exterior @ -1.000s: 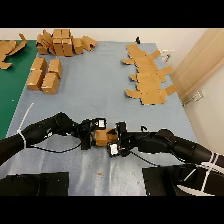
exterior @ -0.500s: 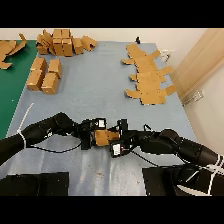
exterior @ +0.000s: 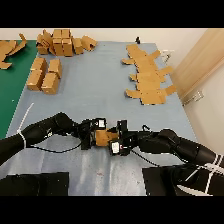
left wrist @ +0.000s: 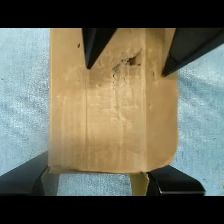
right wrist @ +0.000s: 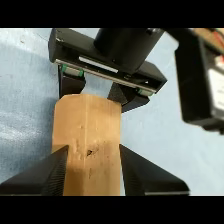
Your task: Fold the box.
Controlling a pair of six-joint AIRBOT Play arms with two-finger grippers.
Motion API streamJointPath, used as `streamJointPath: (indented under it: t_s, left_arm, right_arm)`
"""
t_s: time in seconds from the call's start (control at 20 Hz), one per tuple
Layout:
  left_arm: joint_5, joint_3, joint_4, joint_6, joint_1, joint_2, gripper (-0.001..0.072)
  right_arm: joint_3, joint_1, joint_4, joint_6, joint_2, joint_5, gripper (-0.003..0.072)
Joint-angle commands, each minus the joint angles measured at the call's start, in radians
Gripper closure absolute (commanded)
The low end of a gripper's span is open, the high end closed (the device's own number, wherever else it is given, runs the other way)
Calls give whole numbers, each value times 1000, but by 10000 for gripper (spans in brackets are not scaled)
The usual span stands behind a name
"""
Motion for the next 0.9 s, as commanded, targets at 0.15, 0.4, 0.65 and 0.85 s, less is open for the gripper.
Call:
streamJointPath:
  t_s: [0.15,0.4,0.65,0.85]
  left_arm:
    - [1,1,0,0,0,0,196]
    - [0,1,0,0,0,0,196]
    - [0,1,0,0,0,0,196]
    - [0,1,0,0,0,0,196]
  right_arm:
    - [1,-8,-8,40,-47,7,166]
    - [1,-8,-31,40,-59,26,151]
    - [1,-6,-31,40,-61,24,175]
    - [1,-6,-31,40,-61,24,315]
